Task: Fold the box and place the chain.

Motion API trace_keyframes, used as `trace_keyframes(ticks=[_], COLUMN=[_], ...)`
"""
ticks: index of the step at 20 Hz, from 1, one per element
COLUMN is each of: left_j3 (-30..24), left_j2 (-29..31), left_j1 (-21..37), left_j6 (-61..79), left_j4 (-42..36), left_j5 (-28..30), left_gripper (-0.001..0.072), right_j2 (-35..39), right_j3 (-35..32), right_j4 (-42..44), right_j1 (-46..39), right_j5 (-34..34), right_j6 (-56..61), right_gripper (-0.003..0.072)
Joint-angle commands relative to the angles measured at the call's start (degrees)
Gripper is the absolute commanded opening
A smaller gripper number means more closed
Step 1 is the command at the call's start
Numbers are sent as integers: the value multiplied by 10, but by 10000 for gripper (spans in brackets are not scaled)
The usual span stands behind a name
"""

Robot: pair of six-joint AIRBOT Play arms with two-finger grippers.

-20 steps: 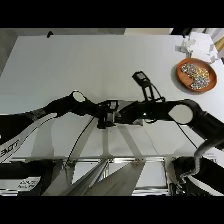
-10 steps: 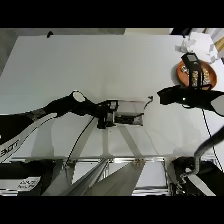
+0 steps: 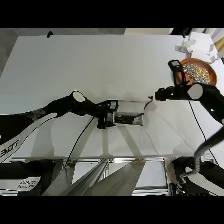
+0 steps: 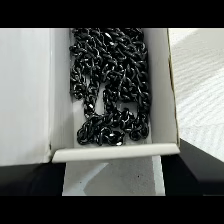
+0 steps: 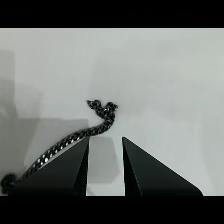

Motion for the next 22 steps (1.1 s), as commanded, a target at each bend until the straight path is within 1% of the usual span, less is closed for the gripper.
trace_keyframes(ticks=[1,6,10,15,19,22], left_j3=[0,0,0,0,0,0], left_j2=[0,0,0,0,0,0], left_j1=[0,0,0,0,0,0], left_j6=[0,0,0,0,0,0], left_j4=[0,0,0,0,0,0], left_j5=[0,0,0,0,0,0], left_gripper=[210,210,210,210,210,210], right_j2=[-57,-92,-96,-96,-98,-114], right_j3=[0,0,0,0,0,0], right_j4=[-8,-9,-12,-66,-66,-65], right_j1=[24,45,45,43,43,43], right_j5=[-36,-45,-45,-45,-45,-40], right_j6=[-11,-8,-6,42,42,42], right_gripper=[245,244,243,244,243,235])
